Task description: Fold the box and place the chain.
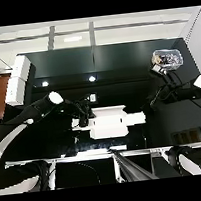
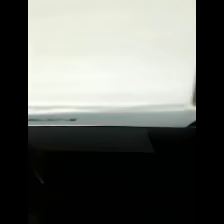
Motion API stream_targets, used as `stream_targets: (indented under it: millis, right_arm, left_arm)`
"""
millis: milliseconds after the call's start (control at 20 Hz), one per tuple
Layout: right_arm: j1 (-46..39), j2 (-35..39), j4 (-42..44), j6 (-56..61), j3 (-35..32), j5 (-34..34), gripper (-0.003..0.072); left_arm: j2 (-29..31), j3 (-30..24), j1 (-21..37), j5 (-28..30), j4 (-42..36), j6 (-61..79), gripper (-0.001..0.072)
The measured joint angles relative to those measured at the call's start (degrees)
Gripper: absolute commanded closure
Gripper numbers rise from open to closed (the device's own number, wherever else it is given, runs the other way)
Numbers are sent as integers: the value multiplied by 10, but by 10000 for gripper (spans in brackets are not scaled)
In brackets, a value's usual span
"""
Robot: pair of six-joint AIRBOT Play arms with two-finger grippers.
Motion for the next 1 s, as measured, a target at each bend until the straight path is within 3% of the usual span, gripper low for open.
stream_targets:
  millis: [300, 600, 1000]
  right_arm:
    - [28, 0, 26, -88, -52, -28, -13]
    - [129, 0, 28, -157, -90, -99, -12]
    - [255, -5, -14, -203, -109, -123, -13]
  left_arm:
    - [-7, -3, -1, 12, 40, 2, 680]
    - [-12, -6, -2, 12, 53, 0, 680]
    - [-13, -6, -2, 13, 58, 0, 679]
